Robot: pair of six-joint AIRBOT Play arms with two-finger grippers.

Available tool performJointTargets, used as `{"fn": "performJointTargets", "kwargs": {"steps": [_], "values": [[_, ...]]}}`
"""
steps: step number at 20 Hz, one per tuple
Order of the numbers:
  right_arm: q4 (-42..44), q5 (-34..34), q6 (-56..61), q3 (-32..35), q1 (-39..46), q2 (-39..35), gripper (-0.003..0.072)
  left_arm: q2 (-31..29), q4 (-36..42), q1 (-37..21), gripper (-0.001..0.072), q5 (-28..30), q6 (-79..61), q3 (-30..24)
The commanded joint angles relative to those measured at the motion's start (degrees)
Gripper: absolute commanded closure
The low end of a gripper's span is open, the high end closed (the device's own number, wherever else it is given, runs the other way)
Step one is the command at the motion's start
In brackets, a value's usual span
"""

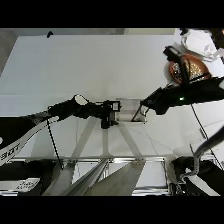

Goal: Fold the box and place the chain.

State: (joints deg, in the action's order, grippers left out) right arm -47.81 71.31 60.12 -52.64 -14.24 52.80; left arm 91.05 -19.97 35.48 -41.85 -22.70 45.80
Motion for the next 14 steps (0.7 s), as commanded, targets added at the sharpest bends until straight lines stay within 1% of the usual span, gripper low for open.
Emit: {"fn": "performJointTargets", "kwargs": {"steps": [1,4,7,12,13,14], "values": [[-2.1,-6.4,-1.7,6.4,-3.9,3.6,0.0675,0.0,0.0,0.0,0.0396,0.0,0.0,0.0],[-5.4,-8.9,-1.6,8.7,-8.1,8.0,0.0675,0.0,0.0,0.0,0.0396,0.0,0.0,0.0],[-6.3,-10.9,-1.2,9.5,-11.0,12.0,0.0675,0.0,0.0,0.0,0.0396,0.0,0.0,0.0],[-11.1,-13.2,3.1,9.7,-12.6,15.8,0.0666,0.0,0.0,0.0,0.0396,0.0,0.0,0.0],[-11.7,-13.9,3.3,9.7,-12.6,16.0,0.0593,0.0,0.0,0.0,0.0396,0.0,0.0,0.0],[-12.2,-14.7,4.5,9.7,-12.6,16.0,0.0484,0.0,0.0,0.0,0.0396,0.0,0.0,0.0]]}}
